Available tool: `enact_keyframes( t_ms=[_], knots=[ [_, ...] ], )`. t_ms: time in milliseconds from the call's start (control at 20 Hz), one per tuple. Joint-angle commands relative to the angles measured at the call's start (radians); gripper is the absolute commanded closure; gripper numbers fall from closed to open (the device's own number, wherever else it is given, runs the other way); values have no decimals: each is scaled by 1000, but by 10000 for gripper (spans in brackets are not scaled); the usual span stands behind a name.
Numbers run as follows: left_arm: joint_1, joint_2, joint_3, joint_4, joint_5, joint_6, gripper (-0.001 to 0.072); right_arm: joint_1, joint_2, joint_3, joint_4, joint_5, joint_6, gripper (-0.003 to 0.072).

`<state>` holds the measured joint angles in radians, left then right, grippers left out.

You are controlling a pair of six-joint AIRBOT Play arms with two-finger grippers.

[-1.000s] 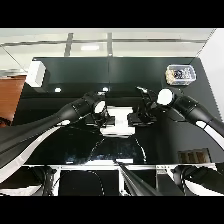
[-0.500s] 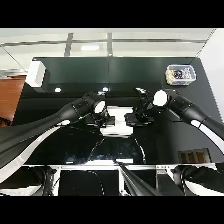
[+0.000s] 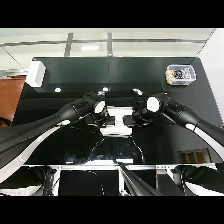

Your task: Fold the box and place the chain.

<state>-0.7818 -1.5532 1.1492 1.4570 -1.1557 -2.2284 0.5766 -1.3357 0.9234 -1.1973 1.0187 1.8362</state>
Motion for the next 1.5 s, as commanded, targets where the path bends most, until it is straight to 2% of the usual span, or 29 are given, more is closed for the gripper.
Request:
enact_keyframes(
  t_ms=[0,300,600,650,700,950,1000,1050,1250,1300,1350,1450],
  knots=[
    [1,0,1,0,0,0,684,27,-13,0,-55,-37,90,302],
    [1,0,1,0,3,0,683,106,-33,11,-226,27,278,302],
    [1,0,1,0,3,0,683,135,-98,88,-233,61,376,307],
    [1,0,1,0,3,0,684,136,-99,88,-233,61,383,386],
    [1,0,1,0,2,0,684,136,-99,88,-232,62,387,407],
    [1,0,1,0,3,0,684,136,-112,87,-221,82,392,436],
    [1,0,1,0,3,0,684,136,-115,87,-217,81,386,625],
    [1,0,1,0,3,0,683,136,-115,87,-217,77,386,676],
    [1,0,1,0,3,0,684,135,-115,87,-221,76,386,665],
    [1,0,1,0,2,0,683,135,-115,87,-220,76,387,479],
    [1,0,1,0,2,0,683,135,-115,87,-217,77,387,351],
    [1,0,1,0,2,0,684,135,-115,87,-217,77,386,352]
  ],
)
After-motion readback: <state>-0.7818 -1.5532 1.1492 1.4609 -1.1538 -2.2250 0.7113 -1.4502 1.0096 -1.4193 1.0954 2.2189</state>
